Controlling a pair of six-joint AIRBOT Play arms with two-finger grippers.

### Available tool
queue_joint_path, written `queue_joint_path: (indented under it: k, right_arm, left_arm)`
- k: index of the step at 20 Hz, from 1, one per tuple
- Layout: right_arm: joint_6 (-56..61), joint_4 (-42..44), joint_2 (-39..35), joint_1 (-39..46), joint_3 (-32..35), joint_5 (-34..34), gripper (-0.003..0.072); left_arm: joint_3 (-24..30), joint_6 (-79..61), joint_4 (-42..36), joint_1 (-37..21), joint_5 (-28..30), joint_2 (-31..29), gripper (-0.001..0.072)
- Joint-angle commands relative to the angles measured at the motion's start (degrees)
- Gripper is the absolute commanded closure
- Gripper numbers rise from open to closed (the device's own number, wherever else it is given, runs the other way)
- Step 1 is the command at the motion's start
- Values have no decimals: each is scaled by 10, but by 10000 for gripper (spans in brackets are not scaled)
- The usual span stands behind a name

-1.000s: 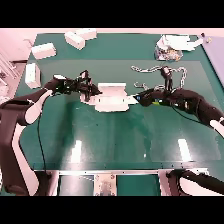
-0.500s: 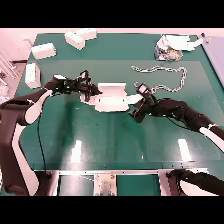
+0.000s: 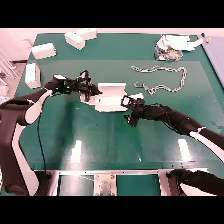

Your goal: Fold the box and place the chain.

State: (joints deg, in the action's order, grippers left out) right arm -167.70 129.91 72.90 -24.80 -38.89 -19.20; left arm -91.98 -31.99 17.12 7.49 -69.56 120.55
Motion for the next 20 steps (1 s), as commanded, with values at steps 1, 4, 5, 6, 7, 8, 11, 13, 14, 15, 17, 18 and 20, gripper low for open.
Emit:
queue_joint_path:
  k: [1,4,5,6,7,8,11,13,14,15,17,18,20]
  right_arm:
    - [-40,-10,23,-6,-4,37,114]
    - [-40,-10,56,-6,-26,39,69]
    - [-40,-10,64,-6,-35,38,63]
    - [-40,-11,70,-6,-44,38,63]
    - [-40,-12,73,-5,-51,39,63]
    - [-40,-12,74,-3,-57,38,63]
    - [-40,-18,74,4,-70,39,63]
    - [-40,-18,74,19,-75,39,62]
    - [-40,-18,74,25,-76,38,63]
    - [-40,-19,74,30,-79,38,62]
    - [-40,-23,74,35,-86,38,62]
    - [-40,-25,74,35,-90,38,62]
    - [-40,-33,75,35,-95,38,62]
  left_arm:
    - [0,0,0,0,0,0,689]
    - [0,0,0,0,-1,0,689]
    - [0,0,0,0,0,0,689]
    - [0,0,0,0,-1,0,689]
    - [0,0,0,0,-1,0,689]
    - [0,0,0,0,-1,0,689]
    - [0,1,0,0,-1,0,689]
    - [0,3,0,0,-1,0,689]
    - [0,3,0,0,-1,0,689]
    - [0,4,0,0,-1,0,689]
    - [0,5,0,0,-1,0,689]
    - [0,5,0,0,-1,0,689]
    - [0,5,0,0,-1,0,689]
